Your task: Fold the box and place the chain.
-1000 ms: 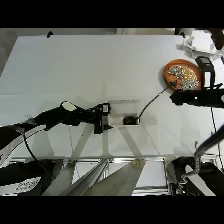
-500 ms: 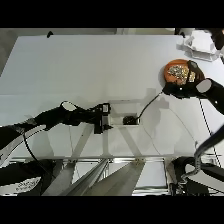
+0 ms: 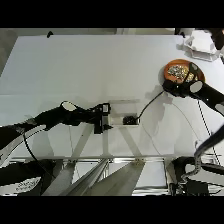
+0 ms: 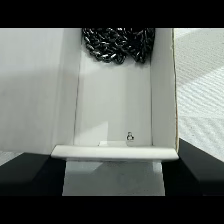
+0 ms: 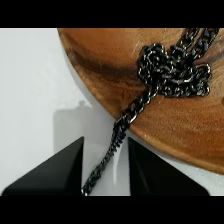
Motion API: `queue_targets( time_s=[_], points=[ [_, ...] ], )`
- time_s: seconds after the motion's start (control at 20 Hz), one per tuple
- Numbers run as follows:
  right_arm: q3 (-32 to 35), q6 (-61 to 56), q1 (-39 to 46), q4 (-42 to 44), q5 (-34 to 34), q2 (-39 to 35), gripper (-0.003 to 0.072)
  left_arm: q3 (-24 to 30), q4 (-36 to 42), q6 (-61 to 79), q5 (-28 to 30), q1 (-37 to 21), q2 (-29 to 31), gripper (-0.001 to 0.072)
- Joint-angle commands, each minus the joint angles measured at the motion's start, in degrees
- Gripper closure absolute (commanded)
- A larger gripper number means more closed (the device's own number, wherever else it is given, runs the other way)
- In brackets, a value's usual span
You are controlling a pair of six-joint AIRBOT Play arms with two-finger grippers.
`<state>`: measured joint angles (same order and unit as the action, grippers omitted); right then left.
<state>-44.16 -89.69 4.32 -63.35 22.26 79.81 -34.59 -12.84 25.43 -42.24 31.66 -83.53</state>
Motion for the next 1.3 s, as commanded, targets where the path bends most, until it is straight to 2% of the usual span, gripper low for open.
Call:
queue_targets(
  time_s=[0.0, 0.1, 0.15, 0.3, 0.5, 0.8, 1.05, 1.25],
  points=[
    [-0.04, -0.33, 0.02, 0.22, -2.43, 0.46, 0.0537, 0.0, -0.02, 0.0, 0.0, -0.02, 0.02, 0.03],
    [-0.04, -0.26, 0.02, 0.2, -2.12, 0.46, 0.0556, 0.0, -0.02, 0.0, 0.0, -0.02, 0.02, 0.03],
    [-0.04, 0.13, 0.02, 0.2, -1.95, 0.46, 0.0676, 0.0, -0.02, 0.0, 0.02, -0.02, 0.02, 0.03],
    [-0.04, 0.15, 0.02, 0.28, -1.73, 0.44, 0.0673, 0.0, -0.02, 0.0, 0.02, -0.02, 0.02, 0.03],
    [-0.07, 3.67, 0.02, 0.48, 2.36, -2.64, 0.0675, 0.0, -0.02, 0.0, 0.02, -0.02, 0.02, 0.03],
    [-0.07, 10.86, 0.0, 1.57, 10.19, -18.51, 0.0675, 0.0, -0.02, 0.0, 0.02, -0.02, 0.02, 0.03],
    [-0.07, 15.69, -2.27, 7.63, 17.92, -32.59, 0.0675, 0.0, -0.02, 0.0, 0.0, -0.02, 0.02, 0.03],
    [-0.07, 15.65, -6.8, 10.34, 19.1, -40.24, 0.0674, 0.0, -0.02, 0.0, 0.02, -0.02, 0.02, 0.03]
  ],
)
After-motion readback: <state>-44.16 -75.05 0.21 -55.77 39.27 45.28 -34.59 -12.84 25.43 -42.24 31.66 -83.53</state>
